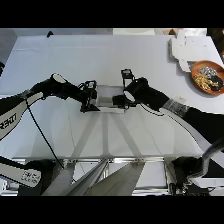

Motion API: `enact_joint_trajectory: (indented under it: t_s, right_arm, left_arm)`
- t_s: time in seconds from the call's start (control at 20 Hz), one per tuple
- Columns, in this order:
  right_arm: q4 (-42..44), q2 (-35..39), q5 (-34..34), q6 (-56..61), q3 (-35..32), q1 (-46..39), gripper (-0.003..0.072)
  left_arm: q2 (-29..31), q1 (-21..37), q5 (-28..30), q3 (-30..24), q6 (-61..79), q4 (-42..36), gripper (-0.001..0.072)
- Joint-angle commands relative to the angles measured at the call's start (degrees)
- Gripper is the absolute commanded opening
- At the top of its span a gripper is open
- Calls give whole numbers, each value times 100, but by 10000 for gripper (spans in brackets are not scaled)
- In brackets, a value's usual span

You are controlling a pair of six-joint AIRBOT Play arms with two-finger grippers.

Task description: Fold the box and place the chain.

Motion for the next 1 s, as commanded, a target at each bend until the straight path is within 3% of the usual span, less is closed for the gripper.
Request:
enact_joint_trajectory:
  t_s: [0.0, 0.3, 0.45, 0.55, 0.75, 0.8, 0.85, 0.9, 0.95]
  right_arm:
    - [-168, -72, 83, 597, 22, 15, 320]
    - [-146, -175, -96, 992, 22, 15, 319]
    - [-149, -175, -251, 1014, 22, 33, 182]
    - [-151, -175, -339, 1014, 22, 74, 15]
    - [-151, -175, -428, 1016, 22, 109, 16]
    - [-149, -173, -431, 1014, 24, 109, 134]
    - [-149, -173, -431, 1014, 24, 109, 344]
    - [-144, -164, -424, 1012, 24, 109, 476]
    - [-118, -136, -415, 1001, 24, 111, 481]
  left_arm:
    - [-2, 2, 4, 2, 0, 0, 331]
    - [-2, 2, 4, 2, 0, 0, 331]
    - [-2, 2, 4, 2, 0, -2, 331]
    - [-2, 2, 4, 2, 0, 0, 331]
    - [-2, 2, 4, 2, 0, 0, 331]
    - [-2, 2, 4, 2, -2, 0, 331]
    - [-2, 2, 4, 2, 0, -2, 331]
    - [-2, 2, 4, 2, -2, -2, 331]
    - [-2, 2, 4, 2, -2, 0, 331]
